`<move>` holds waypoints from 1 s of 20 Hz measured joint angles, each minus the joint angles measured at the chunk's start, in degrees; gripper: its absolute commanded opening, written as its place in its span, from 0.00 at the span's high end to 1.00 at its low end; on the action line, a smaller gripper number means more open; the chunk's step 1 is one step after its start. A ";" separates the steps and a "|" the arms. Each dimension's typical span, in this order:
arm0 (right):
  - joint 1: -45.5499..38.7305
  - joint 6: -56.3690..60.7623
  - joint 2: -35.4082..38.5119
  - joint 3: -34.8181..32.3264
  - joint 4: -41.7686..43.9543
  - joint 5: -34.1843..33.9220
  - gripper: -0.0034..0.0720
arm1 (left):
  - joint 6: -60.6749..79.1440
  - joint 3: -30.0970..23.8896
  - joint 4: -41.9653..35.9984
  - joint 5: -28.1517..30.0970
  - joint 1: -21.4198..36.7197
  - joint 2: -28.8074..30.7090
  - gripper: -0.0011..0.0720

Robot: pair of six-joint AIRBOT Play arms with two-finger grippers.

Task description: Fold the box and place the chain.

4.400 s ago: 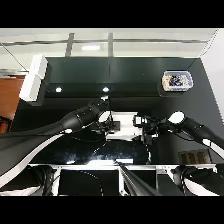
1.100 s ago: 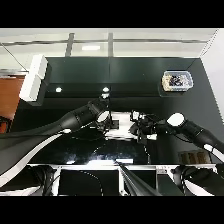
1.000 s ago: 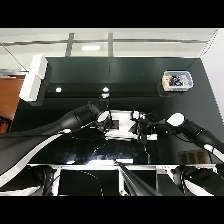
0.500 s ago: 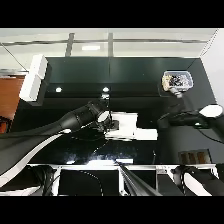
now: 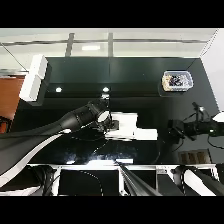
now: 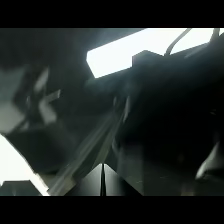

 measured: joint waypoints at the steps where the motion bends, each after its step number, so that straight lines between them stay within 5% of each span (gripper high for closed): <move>1: 1.62 -0.28 -1.31 -0.33 1.33 0.39 0.95 | -0.02 0.00 0.02 0.00 0.00 0.00 0.95; 10: 10.95 -15.96 -8.87 -1.18 19.26 3.39 0.94 | -0.02 0.00 0.02 -0.07 0.00 0.00 0.95; 11: 11.21 -18.21 -9.05 -1.18 21.53 4.28 0.85 | -0.02 0.00 0.02 -0.07 0.00 0.00 0.95; 13: 11.50 -21.14 -9.22 -1.18 24.46 5.55 0.17 | -0.02 0.00 0.02 -0.07 0.00 0.00 0.95; 20: 14.45 -25.64 -9.40 -0.72 31.47 6.95 0.14 | -0.04 0.00 0.02 -0.07 0.00 0.00 0.95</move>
